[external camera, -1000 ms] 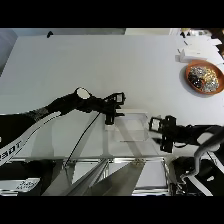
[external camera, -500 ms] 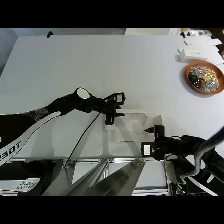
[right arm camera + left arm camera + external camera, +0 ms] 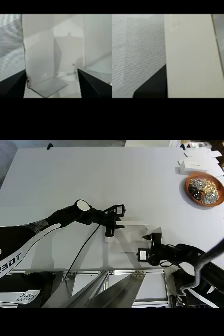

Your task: Fold the box and place the chain.

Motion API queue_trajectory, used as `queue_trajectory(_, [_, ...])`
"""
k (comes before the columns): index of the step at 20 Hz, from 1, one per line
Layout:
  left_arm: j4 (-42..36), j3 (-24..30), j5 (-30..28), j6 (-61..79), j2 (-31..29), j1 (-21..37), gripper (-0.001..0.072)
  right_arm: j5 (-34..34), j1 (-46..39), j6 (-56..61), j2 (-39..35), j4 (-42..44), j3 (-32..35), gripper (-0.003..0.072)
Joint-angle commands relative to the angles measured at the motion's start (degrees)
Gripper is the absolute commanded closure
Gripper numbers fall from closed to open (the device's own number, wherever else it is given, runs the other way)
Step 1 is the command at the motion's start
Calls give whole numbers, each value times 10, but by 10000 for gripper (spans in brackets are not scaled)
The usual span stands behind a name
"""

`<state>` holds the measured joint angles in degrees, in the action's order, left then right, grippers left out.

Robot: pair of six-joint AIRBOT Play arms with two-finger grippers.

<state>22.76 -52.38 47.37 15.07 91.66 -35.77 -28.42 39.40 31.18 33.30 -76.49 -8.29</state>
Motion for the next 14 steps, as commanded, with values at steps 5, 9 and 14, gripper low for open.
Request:
queue_trajectory(5, [0,0,0,0,0,0,699,12,-87,-19,4,5,-42,2])
queue_trajectory(9, [0,0,0,0,0,0,699,0,-134,-86,16,56,-57,2])
queue_trajectory(14, [0,0,0,0,0,0,699,-38,-165,-198,47,177,-58,2])
